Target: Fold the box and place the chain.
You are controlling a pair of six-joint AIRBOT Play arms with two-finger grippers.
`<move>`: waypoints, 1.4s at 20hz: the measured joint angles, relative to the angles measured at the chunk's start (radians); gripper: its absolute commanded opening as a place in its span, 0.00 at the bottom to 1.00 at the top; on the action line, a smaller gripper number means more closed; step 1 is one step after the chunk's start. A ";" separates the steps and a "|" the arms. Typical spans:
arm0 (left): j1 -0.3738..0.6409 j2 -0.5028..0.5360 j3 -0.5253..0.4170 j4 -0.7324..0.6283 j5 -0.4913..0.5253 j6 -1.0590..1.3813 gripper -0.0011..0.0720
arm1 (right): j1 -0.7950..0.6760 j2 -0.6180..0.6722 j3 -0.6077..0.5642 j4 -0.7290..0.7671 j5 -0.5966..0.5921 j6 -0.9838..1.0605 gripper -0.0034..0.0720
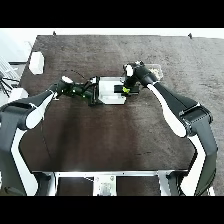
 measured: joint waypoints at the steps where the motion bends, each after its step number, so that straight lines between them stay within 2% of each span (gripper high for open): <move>1: 0.000 0.000 0.000 0.000 0.000 0.000 0.41 | 0.001 0.000 0.000 0.002 0.000 0.002 0.47; 2: 0.000 0.000 0.000 0.001 0.000 0.001 0.41 | 0.001 0.000 0.001 0.006 0.001 0.003 0.70; 3: 0.001 0.000 0.000 0.002 -0.001 0.002 0.41 | 0.001 0.000 0.003 0.009 0.001 0.003 0.71; 12: 0.001 0.000 0.000 0.002 -0.002 0.001 0.41 | -0.002 0.040 0.081 0.018 0.035 -0.029 0.71; 19: 0.001 0.000 0.000 0.002 -0.001 0.002 0.41 | -0.037 0.165 0.094 -0.024 0.052 -0.110 0.71; 20: 0.001 0.000 0.000 0.002 0.000 0.001 0.41 | -0.051 0.179 0.094 -0.054 0.039 -0.115 0.68; 21: 0.001 0.000 0.000 0.002 0.000 0.001 0.41 | -0.068 0.188 0.094 -0.078 0.020 -0.121 0.59; 22: 0.001 0.000 0.000 0.002 0.000 0.001 0.41 | -0.087 0.191 0.093 -0.094 -0.003 -0.127 0.57; 25: 0.001 0.000 0.000 0.002 0.000 0.001 0.41 | -0.160 0.168 0.090 -0.110 -0.095 -0.145 0.57; 28: 0.001 0.000 0.000 0.002 0.000 0.001 0.41 | -0.224 0.122 0.090 -0.057 -0.183 -0.194 0.57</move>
